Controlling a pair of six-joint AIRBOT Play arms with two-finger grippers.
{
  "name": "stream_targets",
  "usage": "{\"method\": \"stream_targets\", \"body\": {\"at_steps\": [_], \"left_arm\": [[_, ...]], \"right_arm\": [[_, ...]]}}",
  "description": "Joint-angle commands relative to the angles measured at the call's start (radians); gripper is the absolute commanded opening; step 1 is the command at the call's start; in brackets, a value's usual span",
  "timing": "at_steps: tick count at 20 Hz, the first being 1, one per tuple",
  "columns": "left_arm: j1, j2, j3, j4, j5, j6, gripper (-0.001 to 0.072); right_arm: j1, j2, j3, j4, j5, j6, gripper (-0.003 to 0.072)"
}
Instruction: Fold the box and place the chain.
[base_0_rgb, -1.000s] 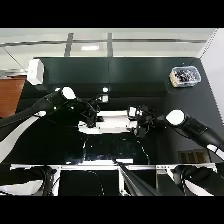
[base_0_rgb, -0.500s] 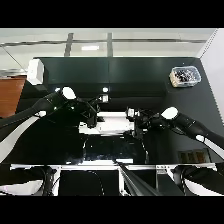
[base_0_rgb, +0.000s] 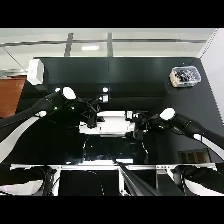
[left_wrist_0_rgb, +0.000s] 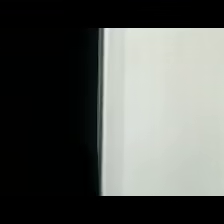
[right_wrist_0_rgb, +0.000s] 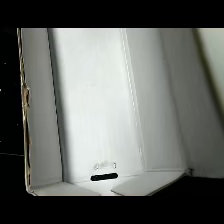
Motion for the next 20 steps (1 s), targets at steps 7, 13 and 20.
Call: {"method": "stream_targets", "body": {"at_steps": [7,13,20], "left_arm": [[0.001,0.001,0.001,0.001,0.003,0.001,0.0026],[0.001,0.001,0.001,0.001,0.003,0.001,0.0026],[0.001,0.001,0.001,0.001,0.003,0.001,0.0026]], "right_arm": [[0.036,-0.014,0.009,-0.093,-0.042,0.091,0.0700],[0.036,-0.018,0.013,-0.097,-0.045,0.101,0.0700],[0.046,-0.029,0.024,-0.134,-0.040,0.134,0.0699]]}}
